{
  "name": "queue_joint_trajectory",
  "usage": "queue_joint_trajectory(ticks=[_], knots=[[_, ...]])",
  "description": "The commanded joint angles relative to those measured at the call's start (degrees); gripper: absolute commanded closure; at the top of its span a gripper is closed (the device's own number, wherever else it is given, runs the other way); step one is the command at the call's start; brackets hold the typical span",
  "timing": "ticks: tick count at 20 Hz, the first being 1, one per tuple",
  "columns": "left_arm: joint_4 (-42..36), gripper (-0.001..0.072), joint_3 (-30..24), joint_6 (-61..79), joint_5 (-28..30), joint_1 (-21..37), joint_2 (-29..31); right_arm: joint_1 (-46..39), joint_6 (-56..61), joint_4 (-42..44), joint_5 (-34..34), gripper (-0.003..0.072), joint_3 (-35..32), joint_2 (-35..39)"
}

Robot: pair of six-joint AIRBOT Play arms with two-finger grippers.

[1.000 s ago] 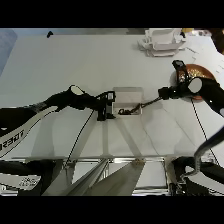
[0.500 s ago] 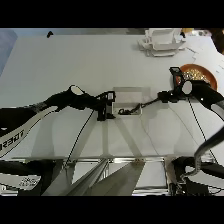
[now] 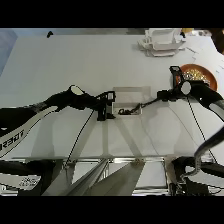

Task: Fold the box and place the chain.

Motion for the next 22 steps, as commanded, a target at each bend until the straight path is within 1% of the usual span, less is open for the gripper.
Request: queue_joint_trajectory(ticks=[1,3,5,8,13,16,18,22], knots=[[0.0,0.0697,0.0,0.0,0.0,0.0,0.0,0.0,0.0,0.0,-0.3,0.0512,0.0,-0.8],[0.0,0.0696,0.0,0.0,0.0,0.0,0.0,0.0,-0.5,0.0,0.2,0.0668,0.0,-0.8],[0.0,0.0697,0.0,0.0,0.0,0.0,0.0,0.0,-0.9,0.0,0.9,0.0668,0.0,-0.3],[0.0,0.0696,0.0,0.0,0.0,0.0,0.0,0.0,-1.8,0.0,2.1,0.0669,0.0,4.0],[0.0,0.0697,0.0,0.0,0.0,0.0,0.0,0.1,-2.0,0.2,7.9,0.0668,0.0,16.7],[0.0,0.0696,0.0,0.0,0.0,0.0,0.0,0.1,-2.1,1.6,10.2,0.0669,-0.1,23.9],[0.0,0.0696,0.0,0.0,0.0,0.0,0.0,0.1,-4.4,5.0,11.2,0.0669,-0.1,27.6],[0.0,0.0697,0.0,0.0,0.0,0.0,0.0,1.0,-11.4,17.2,13.1,0.0668,-0.1,32.0]])
